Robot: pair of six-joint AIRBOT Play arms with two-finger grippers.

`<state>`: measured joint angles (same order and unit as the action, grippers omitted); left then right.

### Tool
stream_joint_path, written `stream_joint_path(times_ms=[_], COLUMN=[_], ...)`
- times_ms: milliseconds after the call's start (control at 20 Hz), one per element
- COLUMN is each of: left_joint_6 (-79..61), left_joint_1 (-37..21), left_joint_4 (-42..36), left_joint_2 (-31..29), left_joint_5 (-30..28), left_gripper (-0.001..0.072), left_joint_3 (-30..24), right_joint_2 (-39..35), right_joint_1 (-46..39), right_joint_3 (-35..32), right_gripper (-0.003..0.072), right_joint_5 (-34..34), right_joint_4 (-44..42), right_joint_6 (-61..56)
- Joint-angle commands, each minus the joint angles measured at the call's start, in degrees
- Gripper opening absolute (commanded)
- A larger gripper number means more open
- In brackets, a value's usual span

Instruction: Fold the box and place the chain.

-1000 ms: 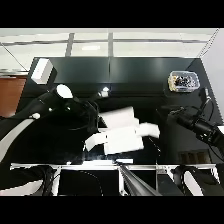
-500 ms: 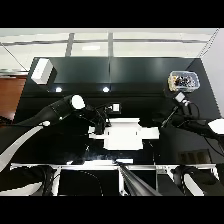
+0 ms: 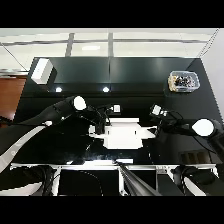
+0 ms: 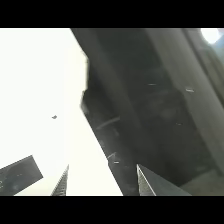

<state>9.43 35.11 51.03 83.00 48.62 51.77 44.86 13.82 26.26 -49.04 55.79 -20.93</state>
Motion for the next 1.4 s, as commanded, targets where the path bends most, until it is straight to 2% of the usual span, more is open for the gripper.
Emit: stream_joint_path(times_ms=[0,50,100,150,450,600,800,900,1250,1350], left_joint_6=[0.0,0.0,0.0,0.0,0.0,0.0,0.0,0.0,0.0,0.0], left_joint_1=[0.0,0.0,0.0,0.0,0.0,0.0,0.0,0.0,0.0,0.0], left_joint_4=[0.4,0.4,0.4,0.4,0.4,0.4,0.5,0.6,0.6,0.6], left_joint_2=[0.1,0.1,0.1,0.1,0.1,0.1,0.1,0.1,0.1,0.1], left_joint_5=[-0.2,-0.2,-0.2,-0.2,-0.2,-0.2,-0.2,-0.2,0.0,0.0], left_gripper=[0.0025,0.0025,0.0025,0.0025,0.0025,0.0025,0.0025,0.0025,0.0025,0.0025], left_joint_3=[0.0,0.0,0.0,0.0,0.0,0.0,0.0,0.0,0.0,0.0], right_joint_2=[2.1,2.6,3.0,3.7,5.2,5.2,5.3,5.3,6.3,6.3], right_joint_1=[3.5,5.2,6.6,7.8,8.7,8.7,9.7,12.0,18.4,18.4], right_joint_3=[-0.2,-0.2,-0.2,-0.2,-0.2,-0.2,-2.7,-3.6,-3.6,-3.6], right_gripper=[0.0481,0.0506,0.0579,0.0605,0.0604,0.0604,0.0604,0.0604,0.0604,0.0604], right_joint_5=[-2.3,-2.4,-2.4,-2.6,-4.2,-6.7,-6.7,-5.2,7.8,8.4], right_joint_4=[-2.2,-2.1,-2.0,-2.0,4.2,3.6,0.5,-2.0,-3.8,-4.2], right_joint_6=[3.0,3.1,3.1,3.1,6.7,7.9,11.5,13.0,13.3,13.3])
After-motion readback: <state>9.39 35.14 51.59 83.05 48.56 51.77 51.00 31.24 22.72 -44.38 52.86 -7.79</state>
